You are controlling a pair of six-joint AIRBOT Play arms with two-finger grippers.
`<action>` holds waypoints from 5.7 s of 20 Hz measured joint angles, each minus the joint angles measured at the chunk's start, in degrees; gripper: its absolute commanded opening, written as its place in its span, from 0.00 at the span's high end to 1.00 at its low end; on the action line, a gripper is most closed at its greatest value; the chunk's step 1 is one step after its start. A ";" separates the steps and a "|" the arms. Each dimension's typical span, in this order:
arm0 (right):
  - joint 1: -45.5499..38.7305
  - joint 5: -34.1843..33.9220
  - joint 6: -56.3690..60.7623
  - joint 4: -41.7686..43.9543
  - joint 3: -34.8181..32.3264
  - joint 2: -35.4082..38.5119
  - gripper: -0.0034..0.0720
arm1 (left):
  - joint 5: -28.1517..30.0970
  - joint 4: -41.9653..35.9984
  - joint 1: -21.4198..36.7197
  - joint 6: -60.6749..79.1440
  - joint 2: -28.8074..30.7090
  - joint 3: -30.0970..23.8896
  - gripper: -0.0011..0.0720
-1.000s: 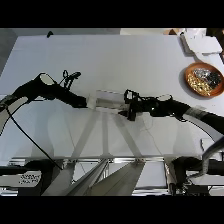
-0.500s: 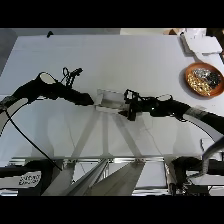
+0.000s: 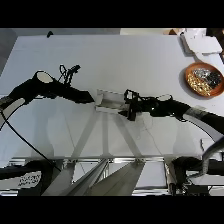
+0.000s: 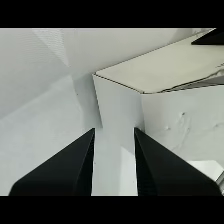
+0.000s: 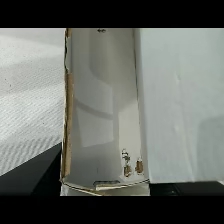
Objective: Fold the box and place the chain.
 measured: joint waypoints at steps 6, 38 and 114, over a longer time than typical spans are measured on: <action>0.00 -0.02 0.00 0.00 -0.02 0.00 0.36 | -1.16 0.09 0.02 0.42 0.81 0.00 0.61; -0.02 -0.07 0.00 0.00 -0.02 0.00 0.36 | 0.37 -3.41 -3.58 9.16 1.07 -1.27 0.39; 0.00 -0.07 0.00 0.00 0.00 0.00 0.36 | 6.40 28.94 -19.89 -33.07 2.38 8.22 0.12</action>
